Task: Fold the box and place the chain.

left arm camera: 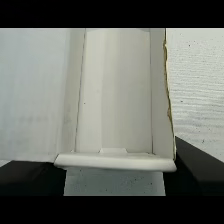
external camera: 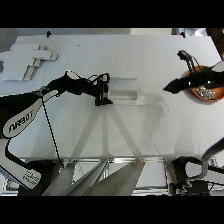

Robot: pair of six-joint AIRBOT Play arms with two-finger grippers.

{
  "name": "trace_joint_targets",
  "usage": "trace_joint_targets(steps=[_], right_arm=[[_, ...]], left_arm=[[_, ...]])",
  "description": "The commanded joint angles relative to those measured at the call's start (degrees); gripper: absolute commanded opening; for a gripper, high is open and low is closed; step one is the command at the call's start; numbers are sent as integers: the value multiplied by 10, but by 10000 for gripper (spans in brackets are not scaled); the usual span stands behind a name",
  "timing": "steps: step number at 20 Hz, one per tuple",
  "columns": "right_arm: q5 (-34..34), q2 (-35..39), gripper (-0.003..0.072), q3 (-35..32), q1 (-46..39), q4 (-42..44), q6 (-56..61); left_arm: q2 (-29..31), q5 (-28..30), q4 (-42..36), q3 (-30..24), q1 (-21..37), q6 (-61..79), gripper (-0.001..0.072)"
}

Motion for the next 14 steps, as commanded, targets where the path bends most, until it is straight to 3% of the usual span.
trace_joint_targets(steps=[1,7,14], right_arm=[[-26,0,8,-58,-13,-38,72],[-81,-13,6,-115,-3,94,36],[-107,-120,6,-115,65,218,5]], left_arm=[[0,0,0,0,0,0,341],[0,0,0,0,0,0,341],[0,0,0,0,0,0,341]])
